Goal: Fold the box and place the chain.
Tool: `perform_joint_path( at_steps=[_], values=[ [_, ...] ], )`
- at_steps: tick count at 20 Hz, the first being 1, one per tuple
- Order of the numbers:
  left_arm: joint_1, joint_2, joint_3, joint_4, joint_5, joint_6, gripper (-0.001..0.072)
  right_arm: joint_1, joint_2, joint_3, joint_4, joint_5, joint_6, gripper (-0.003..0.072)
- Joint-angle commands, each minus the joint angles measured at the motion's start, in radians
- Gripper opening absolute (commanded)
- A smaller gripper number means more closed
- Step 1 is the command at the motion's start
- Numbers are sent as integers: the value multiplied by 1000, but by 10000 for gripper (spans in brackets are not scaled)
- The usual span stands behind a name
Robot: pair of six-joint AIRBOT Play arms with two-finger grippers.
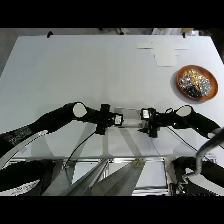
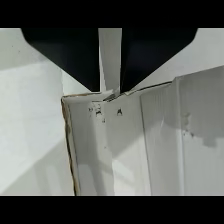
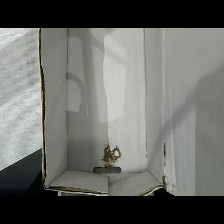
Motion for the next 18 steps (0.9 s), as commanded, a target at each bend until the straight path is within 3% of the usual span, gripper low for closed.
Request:
perform_joint_path(
  at_steps=[1,13,14,17,18],
  values=[
    [-5,-1,0,-32,9,-1,130,0,0,0,0,0,0,399],
    [-43,-16,0,-87,49,-1,146,0,0,0,0,0,0,399],
    [-44,-21,0,-87,47,-2,165,0,0,0,0,0,0,399],
    [-47,-24,0,-87,44,-5,385,0,0,0,0,0,0,399],
    [-46,-24,0,-87,43,-8,398,0,0,0,0,0,0,399]
  ],
)
